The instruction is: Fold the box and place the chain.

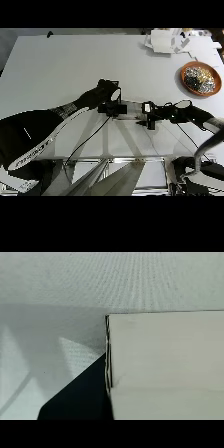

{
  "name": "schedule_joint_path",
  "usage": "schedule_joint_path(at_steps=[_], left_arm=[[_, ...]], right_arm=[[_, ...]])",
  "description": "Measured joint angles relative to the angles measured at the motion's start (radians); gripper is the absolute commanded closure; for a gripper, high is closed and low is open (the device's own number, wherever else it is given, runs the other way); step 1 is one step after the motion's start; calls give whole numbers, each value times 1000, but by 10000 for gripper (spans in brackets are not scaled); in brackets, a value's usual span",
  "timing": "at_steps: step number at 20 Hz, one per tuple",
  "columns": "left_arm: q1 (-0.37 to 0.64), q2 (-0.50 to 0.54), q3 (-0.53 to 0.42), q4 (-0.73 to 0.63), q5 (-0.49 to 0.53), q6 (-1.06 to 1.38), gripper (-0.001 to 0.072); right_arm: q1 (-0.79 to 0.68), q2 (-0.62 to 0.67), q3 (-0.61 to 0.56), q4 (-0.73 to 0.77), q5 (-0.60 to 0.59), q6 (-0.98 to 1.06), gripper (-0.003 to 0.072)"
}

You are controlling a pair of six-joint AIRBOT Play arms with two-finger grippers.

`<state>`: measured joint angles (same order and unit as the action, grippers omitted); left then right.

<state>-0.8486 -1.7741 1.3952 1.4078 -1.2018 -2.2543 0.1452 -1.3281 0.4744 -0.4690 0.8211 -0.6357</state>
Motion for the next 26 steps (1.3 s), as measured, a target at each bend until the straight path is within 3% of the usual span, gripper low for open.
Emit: schedule_joint_path(at_steps=[2,5,12,17,22,23,24,26], left_arm=[[0,1,0,0,-2,1,690],[4,12,1,-15,0,6,405],[64,109,1,-35,-47,22,392],[164,251,-7,-50,-138,177,394],[332,438,-158,-64,-188,500,388],[378,475,-213,-76,-190,623,332],[420,501,-266,-91,-182,757,213],[500,537,-377,-156,-143,1105,177]], right_arm=[[0,0,0,0,0,0,249],[0,0,0,-3,1,-4,249],[0,0,0,-3,1,-2,249],[0,0,0,-2,1,-2,249],[0,0,0,-2,2,-1,249],[0,0,0,-2,2,-1,249],[0,0,0,-2,2,-1,249],[0,0,0,-2,2,-1,249]])
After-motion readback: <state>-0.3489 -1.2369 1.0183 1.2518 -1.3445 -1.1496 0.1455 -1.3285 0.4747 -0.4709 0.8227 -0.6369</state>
